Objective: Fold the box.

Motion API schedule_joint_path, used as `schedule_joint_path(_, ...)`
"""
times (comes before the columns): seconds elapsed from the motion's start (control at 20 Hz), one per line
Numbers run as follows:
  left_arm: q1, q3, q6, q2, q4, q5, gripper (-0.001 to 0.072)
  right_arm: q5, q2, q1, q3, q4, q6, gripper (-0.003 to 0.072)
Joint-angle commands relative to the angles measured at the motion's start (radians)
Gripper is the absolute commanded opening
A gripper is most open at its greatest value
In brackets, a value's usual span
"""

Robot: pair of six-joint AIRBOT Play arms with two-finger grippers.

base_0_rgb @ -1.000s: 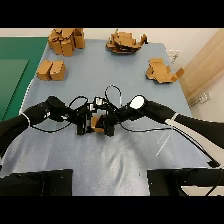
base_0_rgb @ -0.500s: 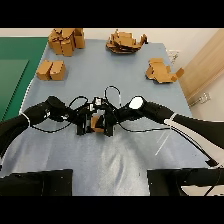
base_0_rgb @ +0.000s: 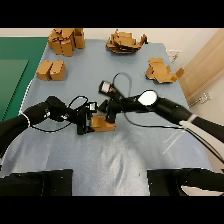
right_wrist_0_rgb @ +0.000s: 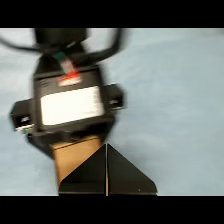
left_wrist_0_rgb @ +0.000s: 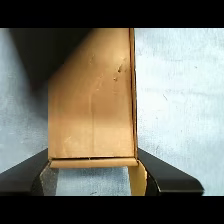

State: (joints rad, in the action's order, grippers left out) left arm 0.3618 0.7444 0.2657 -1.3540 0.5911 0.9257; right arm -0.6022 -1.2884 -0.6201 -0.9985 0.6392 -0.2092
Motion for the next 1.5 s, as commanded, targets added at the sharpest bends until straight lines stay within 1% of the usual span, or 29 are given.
schedule_joint_path(0.0, -0.001, 0.019, -0.032, 0.019, -0.039, -0.006, 0.0116, 0.064, 0.132, 0.065, 0.002, 0.187, -0.229, 0.0005)
schedule_joint_path(0.15, -0.01, 0.079, -0.181, 0.063, -0.038, -0.065, 0.0115, 0.04, 0.222, 0.151, 0.021, 0.46, -0.518, 0.0005)
schedule_joint_path(0.25, -0.044, 0.122, -0.355, 0.104, -0.028, -0.183, 0.0116, 0.019, 0.27, 0.204, 0.046, 0.566, -0.634, 0.0005)
schedule_joint_path(0.35, -0.121, 0.152, -0.566, 0.15, 0.002, -0.335, 0.0116, 0.003, 0.307, 0.248, 0.077, 0.592, -0.658, 0.0005)
schedule_joint_path(0.45, -0.227, 0.159, -0.674, 0.188, 0.053, -0.47, 0.0116, -0.001, 0.333, 0.277, 0.111, 0.592, -0.659, 0.0005)
schedule_joint_path(0.5, -0.285, 0.159, -0.7, 0.2, 0.061, -0.514, 0.0116, -0.001, 0.34, 0.285, 0.127, 0.592, -0.66, 0.0005)
schedule_joint_path(0.55, -0.353, 0.159, -0.709, 0.208, 0.061, -0.528, 0.0116, -0.002, 0.343, 0.289, 0.142, 0.592, -0.659, 0.0005)
schedule_joint_path(0.6, -0.425, 0.159, -0.709, 0.21, 0.063, -0.506, 0.0116, -0.002, 0.344, 0.291, 0.155, 0.592, -0.662, 0.0005)
schedule_joint_path(0.65, -0.496, 0.159, -0.713, 0.209, 0.072, -0.452, 0.0117, -0.002, 0.344, 0.291, 0.167, 0.592, -0.662, 0.0005)
schedule_joint_path(0.75, -0.642, 0.159, -0.752, 0.209, 0.128, -0.294, 0.0117, -0.002, 0.344, 0.291, 0.188, 0.592, -0.667, 0.0005)
schedule_joint_path(0.8, -0.708, 0.158, -0.785, 0.208, 0.171, -0.238, 0.0116, -0.001, 0.344, 0.291, 0.193, 0.591, -0.667, 0.0005)
schedule_joint_path(0.85, -0.771, 0.154, -0.818, 0.208, 0.206, -0.203, 0.0116, 0.0, 0.344, 0.291, 0.196, 0.591, -0.667, 0.0005)
schedule_joint_path(0.95, -0.858, 0.134, -0.823, 0.206, 0.225, -0.195, 0.0117, 0.003, 0.344, 0.291, 0.196, 0.591, -0.667, 0.0005)
schedule_joint_path(1.05, -0.88, 0.133, -0.773, 0.177, 0.225, -0.209, 0.0118, 0.009, 0.344, 0.291, 0.196, 0.59, -0.674, 0.0005)
schedule_joint_path(1.2, -0.827, 0.153, -0.723, 0.071, 0.221, -0.221, 0.0119, 0.017, 0.344, 0.291, 0.196, 0.587, -0.692, 0.0005)
schedule_joint_path(1.35, -0.779, 0.204, -0.731, -0.059, 0.215, -0.233, 0.0119, 0.015, 0.344, 0.291, 0.196, 0.586, -0.708, 0.0005)
schedule_joint_path(1.45, -0.766, 0.241, -0.731, -0.118, 0.213, -0.251, 0.0119, 0.008, 0.344, 0.291, 0.196, 0.583, -0.719, 0.0005)
